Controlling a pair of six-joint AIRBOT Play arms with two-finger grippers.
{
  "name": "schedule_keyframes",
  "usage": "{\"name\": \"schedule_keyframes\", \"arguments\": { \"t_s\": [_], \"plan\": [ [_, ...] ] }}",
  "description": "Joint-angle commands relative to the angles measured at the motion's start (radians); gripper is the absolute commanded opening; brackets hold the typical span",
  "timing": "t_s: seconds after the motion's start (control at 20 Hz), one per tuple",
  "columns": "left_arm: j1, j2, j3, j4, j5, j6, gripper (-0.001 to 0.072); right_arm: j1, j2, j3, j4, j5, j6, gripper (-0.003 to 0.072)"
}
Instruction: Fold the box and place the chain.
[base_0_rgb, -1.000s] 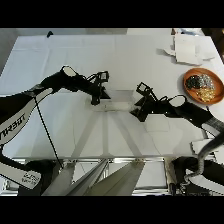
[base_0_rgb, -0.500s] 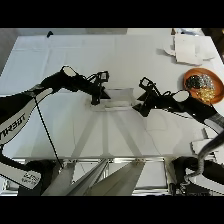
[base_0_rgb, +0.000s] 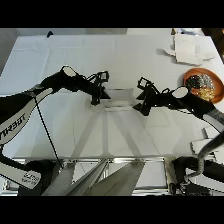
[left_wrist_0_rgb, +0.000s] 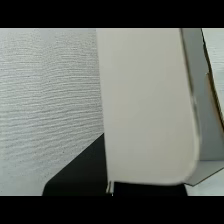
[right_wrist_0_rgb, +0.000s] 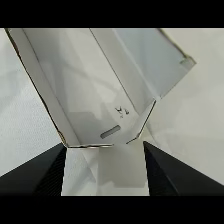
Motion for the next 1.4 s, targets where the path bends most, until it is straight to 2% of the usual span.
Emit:
{"name": "schedule_keyframes", "arguments": {
  "t_s": [0.0, 0.1, 0.3, 0.6, 0.85, 1.35],
  "plan": [
    [-0.001, 0.000, 0.000, 0.000, 0.001, 0.000, 0.0015, 0.000, -0.043, 0.042, 0.000, 0.046, -0.072, 0.0529],
    [-0.001, 0.000, 0.000, 0.000, 0.001, 0.000, 0.0015, 0.000, -0.084, 0.087, -0.011, 0.101, -0.085, 0.0529],
    [-0.001, 0.000, 0.000, 0.000, 0.000, 0.000, 0.0015, 0.000, -0.123, 0.141, -0.012, 0.099, -0.077, 0.0529],
    [-0.001, 0.000, 0.000, 0.000, 0.001, 0.000, 0.0015, 0.000, -0.155, 0.159, -0.022, 0.113, -0.101, 0.0529],
    [-0.001, 0.000, 0.000, 0.000, 0.000, 0.000, 0.0015, 0.000, -0.155, 0.163, -0.207, 0.113, 0.031, 0.0529],
    [-0.001, 0.000, 0.000, 0.000, 0.000, 0.000, 0.0015, 0.000, -0.156, 0.169, -0.031, 0.109, -0.135, 0.0529]
  ]
}}
